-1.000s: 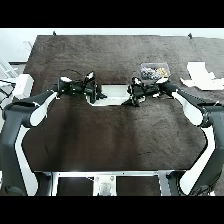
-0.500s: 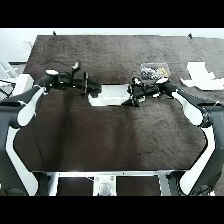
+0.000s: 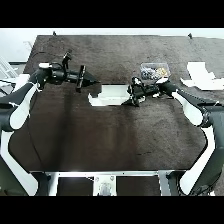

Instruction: Fold the box and place the chain.

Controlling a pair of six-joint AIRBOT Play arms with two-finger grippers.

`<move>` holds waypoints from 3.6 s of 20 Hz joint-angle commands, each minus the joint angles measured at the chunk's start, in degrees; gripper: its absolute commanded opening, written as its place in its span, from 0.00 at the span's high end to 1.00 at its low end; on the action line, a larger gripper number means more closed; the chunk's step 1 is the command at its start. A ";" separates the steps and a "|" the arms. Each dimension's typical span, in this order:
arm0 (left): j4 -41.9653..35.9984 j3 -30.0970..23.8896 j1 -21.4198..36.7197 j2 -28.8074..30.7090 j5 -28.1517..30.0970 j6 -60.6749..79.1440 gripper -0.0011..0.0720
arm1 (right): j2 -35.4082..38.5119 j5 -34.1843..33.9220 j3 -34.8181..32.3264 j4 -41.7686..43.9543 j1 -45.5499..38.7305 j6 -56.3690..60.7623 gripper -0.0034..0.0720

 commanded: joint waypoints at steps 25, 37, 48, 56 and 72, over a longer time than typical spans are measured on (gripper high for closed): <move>7.21 -12.33 -8.66 8.46 41.79 -0.76 0.97 | 0.02 0.02 0.00 0.02 0.04 0.02 0.18; 8.57 -11.23 -8.11 3.72 43.87 -1.57 0.97 | 0.02 0.02 0.00 0.00 0.04 0.02 0.18; 10.71 -11.26 -9.11 1.86 42.40 -1.01 0.97 | 0.02 0.02 0.00 0.00 0.04 0.02 0.18; 12.68 -8.33 -6.16 6.21 37.77 -3.78 0.96 | 0.02 0.02 0.00 0.02 0.04 0.02 0.18; 45.03 -8.50 -12.68 7.67 29.79 -21.94 0.01 | 0.02 0.02 0.00 0.02 0.04 0.02 0.18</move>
